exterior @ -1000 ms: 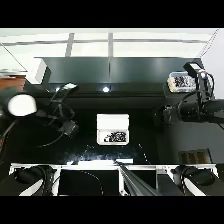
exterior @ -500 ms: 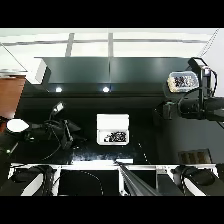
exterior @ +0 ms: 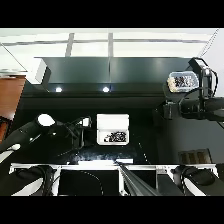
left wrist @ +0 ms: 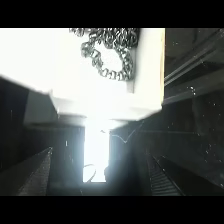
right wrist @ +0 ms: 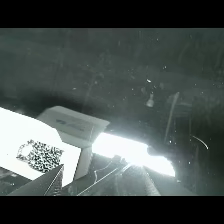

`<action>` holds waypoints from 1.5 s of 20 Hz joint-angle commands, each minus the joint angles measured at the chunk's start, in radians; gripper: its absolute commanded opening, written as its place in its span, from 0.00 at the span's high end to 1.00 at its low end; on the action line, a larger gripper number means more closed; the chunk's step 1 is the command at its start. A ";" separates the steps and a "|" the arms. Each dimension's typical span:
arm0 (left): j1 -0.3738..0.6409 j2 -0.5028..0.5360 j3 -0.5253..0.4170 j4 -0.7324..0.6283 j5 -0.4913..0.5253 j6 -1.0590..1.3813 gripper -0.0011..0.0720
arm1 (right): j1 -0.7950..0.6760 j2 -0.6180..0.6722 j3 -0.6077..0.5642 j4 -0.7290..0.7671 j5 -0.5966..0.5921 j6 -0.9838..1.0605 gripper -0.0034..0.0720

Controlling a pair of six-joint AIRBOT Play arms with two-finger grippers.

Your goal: Fold the box and place the chain.

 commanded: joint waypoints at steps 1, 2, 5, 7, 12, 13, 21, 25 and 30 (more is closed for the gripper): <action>-0.031 -0.082 0.058 -0.023 -0.032 0.042 0.01 | 0.000 0.000 0.000 -0.005 0.012 0.000 0.21; -0.032 -0.089 0.064 -0.023 -0.046 0.045 0.01 | 0.000 0.000 0.000 -0.008 0.011 0.000 0.21; -0.033 -0.089 0.064 -0.025 -0.046 0.045 0.01 | 0.000 0.000 0.000 -0.016 0.012 0.000 0.21; -0.033 -0.089 0.064 -0.064 -0.044 0.045 0.01 | 0.000 0.000 0.000 -0.020 0.012 0.000 0.21; -0.059 -0.089 0.064 -0.072 -0.035 0.048 0.01 | 0.000 0.000 0.000 -0.020 0.013 0.000 0.21; -0.066 -0.089 0.064 -0.066 -0.033 0.048 0.01 | 0.000 0.000 0.000 -0.020 0.013 0.000 0.21; -0.072 -0.089 0.064 -0.060 -0.014 0.036 0.02 | 0.000 -0.002 -0.003 -0.027 0.003 0.000 0.21; -0.072 -0.089 0.064 -0.060 -0.015 0.036 0.17 | 0.000 -0.003 -0.034 -0.027 -0.023 -0.006 0.21; -0.072 -0.089 0.064 -0.060 -0.015 0.036 0.51 | 0.001 -0.050 -0.122 -0.020 -0.068 -0.047 0.09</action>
